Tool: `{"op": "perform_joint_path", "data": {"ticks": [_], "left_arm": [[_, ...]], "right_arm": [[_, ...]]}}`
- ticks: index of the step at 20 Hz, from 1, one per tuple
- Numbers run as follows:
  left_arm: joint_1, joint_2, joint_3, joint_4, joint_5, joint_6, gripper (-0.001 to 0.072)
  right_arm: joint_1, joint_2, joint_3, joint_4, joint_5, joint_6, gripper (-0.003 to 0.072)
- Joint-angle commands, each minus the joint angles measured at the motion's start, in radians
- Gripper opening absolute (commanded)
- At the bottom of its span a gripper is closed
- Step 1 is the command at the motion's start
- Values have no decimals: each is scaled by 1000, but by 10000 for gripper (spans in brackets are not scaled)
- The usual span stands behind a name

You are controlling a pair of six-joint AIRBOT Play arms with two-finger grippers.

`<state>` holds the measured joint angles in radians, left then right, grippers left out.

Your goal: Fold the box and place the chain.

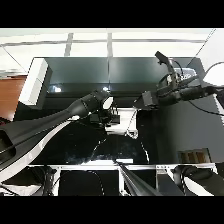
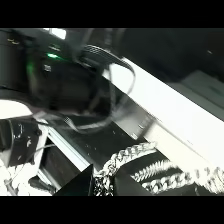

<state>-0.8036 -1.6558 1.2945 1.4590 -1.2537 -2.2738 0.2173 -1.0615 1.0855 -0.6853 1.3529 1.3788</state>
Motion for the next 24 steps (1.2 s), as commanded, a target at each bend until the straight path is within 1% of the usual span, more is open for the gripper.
{"op": "perform_joint_path", "data": {"ticks": [1,3,6,9,12,16,20,21,22,24], "left_arm": [[0,-1,1,0,-3,0,33],[0,-1,1,0,-3,0,33],[0,-1,1,0,-3,0,33],[0,-1,1,0,-3,0,33],[0,-1,1,0,-4,0,33],[0,-1,1,0,-3,0,32],[0,-1,1,0,-3,0,32],[0,-1,1,0,-3,0,33],[0,-1,1,0,-3,0,33],[0,-1,1,0,-2,0,33]], "right_arm": [[-125,11,32,8,145,-13,15],[-199,30,70,8,192,-26,15],[-265,50,92,9,193,-26,15],[-253,49,92,40,171,-27,15],[-175,49,68,45,143,-37,15],[-42,42,-60,49,3,-37,15],[90,35,-185,89,-247,-36,16],[114,34,-200,85,-288,-36,16],[130,28,-207,83,-305,-35,16],[140,19,-208,83,-302,-35,17]]}}
